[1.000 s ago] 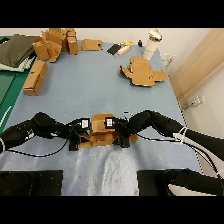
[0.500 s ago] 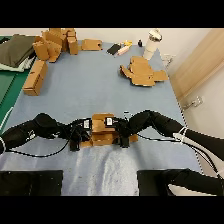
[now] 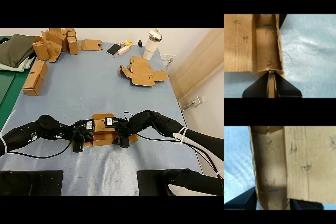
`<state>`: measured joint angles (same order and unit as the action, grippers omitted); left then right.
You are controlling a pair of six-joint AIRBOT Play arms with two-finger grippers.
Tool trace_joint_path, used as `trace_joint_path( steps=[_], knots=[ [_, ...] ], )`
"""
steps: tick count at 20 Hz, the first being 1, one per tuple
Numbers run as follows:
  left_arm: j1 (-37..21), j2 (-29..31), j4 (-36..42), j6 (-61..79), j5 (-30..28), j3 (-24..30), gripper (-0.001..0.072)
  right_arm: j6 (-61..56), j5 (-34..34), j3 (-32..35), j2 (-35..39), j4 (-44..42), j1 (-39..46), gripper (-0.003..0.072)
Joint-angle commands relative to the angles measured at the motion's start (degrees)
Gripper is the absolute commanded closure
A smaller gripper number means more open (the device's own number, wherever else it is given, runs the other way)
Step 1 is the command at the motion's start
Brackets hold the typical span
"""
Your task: Fold the box.
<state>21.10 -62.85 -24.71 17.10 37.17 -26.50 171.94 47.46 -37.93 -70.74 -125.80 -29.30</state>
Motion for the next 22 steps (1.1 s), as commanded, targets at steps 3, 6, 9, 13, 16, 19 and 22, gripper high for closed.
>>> trace_joint_path(
  steps=[3,6,9,13,16,19,22],
  knots=[
    [0.4,0.0,3.1,1.6,-0.8,0.0,0.0606,0.0,0.0,0.0,0.0,0.0,0.0,0.0265],
    [0.4,-0.8,3.6,1.6,-0.7,0.0,0.0605,0.0,0.0,0.0,0.0,0.0,0.0,0.0265],
    [0.7,-2.2,4.7,2.0,-0.8,0.0,0.0605,0.0,0.0,0.0,0.0,0.0,0.0,0.0265],
    [0.7,-2.2,4.8,1.9,-0.7,0.0,0.0319,0.0,0.0,0.0,0.0,0.0,0.0,0.0265],
    [0.7,-2.2,4.8,2.0,-0.8,0.0,0.0318,0.0,0.0,0.0,0.0,0.0,0.0,0.0265],
    [0.7,-2.2,4.7,1.9,-0.8,0.0,0.0318,0.0,0.0,0.0,0.0,0.0,0.0,0.0265],
    [0.6,-1.8,1.6,-1.0,-3.1,0.0,0.066,0.0,0.0,0.0,0.0,0.0,0.0,0.0265]
  ],
)
